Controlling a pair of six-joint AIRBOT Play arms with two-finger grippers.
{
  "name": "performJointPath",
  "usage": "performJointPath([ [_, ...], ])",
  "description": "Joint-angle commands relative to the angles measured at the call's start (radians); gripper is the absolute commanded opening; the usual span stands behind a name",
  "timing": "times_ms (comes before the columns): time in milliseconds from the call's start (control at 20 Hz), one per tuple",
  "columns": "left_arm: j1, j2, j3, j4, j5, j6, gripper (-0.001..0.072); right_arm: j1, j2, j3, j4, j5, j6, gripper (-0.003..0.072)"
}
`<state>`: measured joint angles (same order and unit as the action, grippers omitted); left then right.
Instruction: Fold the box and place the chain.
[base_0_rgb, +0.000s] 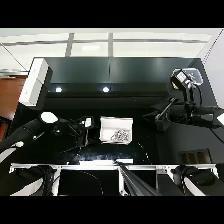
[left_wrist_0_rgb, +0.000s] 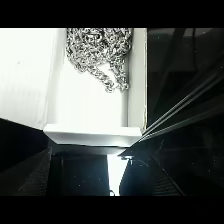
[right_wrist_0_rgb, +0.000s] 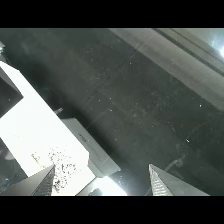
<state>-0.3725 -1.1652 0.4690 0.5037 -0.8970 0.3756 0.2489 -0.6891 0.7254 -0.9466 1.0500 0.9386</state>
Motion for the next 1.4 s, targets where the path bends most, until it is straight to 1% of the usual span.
performJointPath([
  [0, -0.003, -0.026, 0.011, -0.042, -0.004, 0.014, 0.0707, 0.000, 0.000, 0.000, 0.000, 0.000, 0.000, 0.0711],
  [600, -0.064, -0.071, 0.056, -0.039, 0.009, 0.006, 0.0702, 0.000, 0.000, -0.001, -0.001, 0.000, 0.000, 0.0711],
  [750, -0.064, -0.071, 0.056, -0.040, 0.011, 0.005, 0.0662, 0.001, -0.008, -0.002, 0.000, 0.000, 0.001, 0.0709],
  [800, -0.064, -0.071, 0.056, -0.040, 0.010, 0.005, 0.0544, 0.003, -0.014, -0.006, 0.004, 0.003, 0.002, 0.0703],
  [850, -0.064, -0.071, 0.056, -0.040, 0.010, 0.005, 0.0459, 0.013, -0.026, -0.010, 0.002, 0.002, 0.005, 0.0703],
  [900, -0.064, -0.071, 0.056, -0.040, 0.010, 0.005, 0.0459, 0.024, -0.043, -0.010, 0.004, -0.013, 0.005, 0.0704],
  [950, -0.064, -0.071, 0.056, -0.040, 0.010, 0.005, 0.0458, 0.038, -0.062, -0.010, 0.005, -0.052, 0.006, 0.0704],
  [1050, -0.064, -0.071, 0.056, -0.040, 0.010, 0.005, 0.0458, 0.060, -0.108, -0.009, 0.010, -0.188, 0.047, 0.0704],
  [1150, -0.064, -0.071, 0.056, -0.041, 0.011, 0.005, 0.0459, 0.080, -0.174, -0.003, 0.028, -0.266, 0.048, 0.0704],
  [1250, -0.064, -0.071, 0.056, -0.041, 0.011, 0.005, 0.0459, 0.107, -0.232, -0.002, 0.033, -0.271, 0.025, 0.0703],
  [1350, -0.064, -0.071, 0.056, -0.041, 0.011, 0.005, 0.0459, 0.142, -0.272, -0.003, 0.034, -0.214, -0.058, 0.0703],
])
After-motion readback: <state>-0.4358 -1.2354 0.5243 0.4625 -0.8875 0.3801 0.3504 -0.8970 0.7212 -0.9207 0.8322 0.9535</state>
